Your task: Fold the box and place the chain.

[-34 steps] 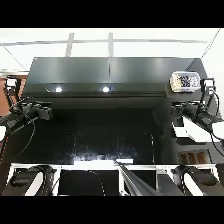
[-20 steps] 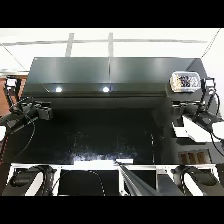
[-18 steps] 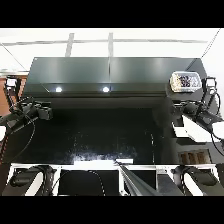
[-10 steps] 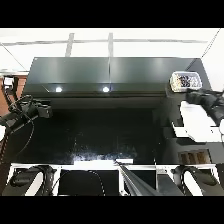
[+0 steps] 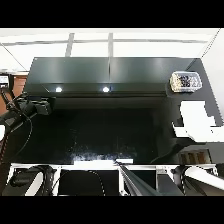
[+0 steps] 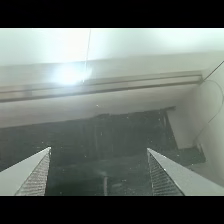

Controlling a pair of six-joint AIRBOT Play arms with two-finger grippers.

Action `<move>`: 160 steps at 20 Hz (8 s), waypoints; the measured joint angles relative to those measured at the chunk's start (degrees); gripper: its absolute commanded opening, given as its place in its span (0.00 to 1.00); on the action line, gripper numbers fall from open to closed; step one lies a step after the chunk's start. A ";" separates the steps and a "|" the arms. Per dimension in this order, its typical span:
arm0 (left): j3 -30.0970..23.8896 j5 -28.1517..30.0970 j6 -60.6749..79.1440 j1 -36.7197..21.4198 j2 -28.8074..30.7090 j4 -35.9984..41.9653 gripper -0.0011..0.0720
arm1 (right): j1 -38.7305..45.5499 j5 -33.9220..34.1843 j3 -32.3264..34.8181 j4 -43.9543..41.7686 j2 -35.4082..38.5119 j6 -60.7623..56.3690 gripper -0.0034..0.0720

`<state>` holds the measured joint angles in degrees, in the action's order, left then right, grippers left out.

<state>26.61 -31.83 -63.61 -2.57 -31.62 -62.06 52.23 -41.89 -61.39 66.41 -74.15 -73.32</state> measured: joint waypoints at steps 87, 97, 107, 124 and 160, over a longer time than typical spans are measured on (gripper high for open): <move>34.14 -50.27 38.66 18.95 -69.83 28.15 0.21 | -57.31 -2.64 48.11 -38.03 41.72 19.06 0.06; 37.29 -51.60 40.96 18.86 -67.84 24.09 0.04 | -57.27 -5.92 43.30 -24.83 41.72 13.14 0.89; 34.84 -30.88 53.92 26.93 -55.93 15.61 0.05 | -61.37 -6.03 35.65 -14.40 39.60 37.24 0.89; 34.67 -23.15 55.25 31.87 -57.37 5.86 0.05 | -75.54 0.81 35.58 -18.60 18.82 64.78 0.89; 34.69 -24.22 55.10 31.87 -57.37 5.73 0.05 | -82.16 4.11 34.58 -26.69 16.09 67.73 0.89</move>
<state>61.30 -56.05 -8.51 29.30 -88.99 -56.34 -29.93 -37.78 -26.81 39.72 -58.06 -5.58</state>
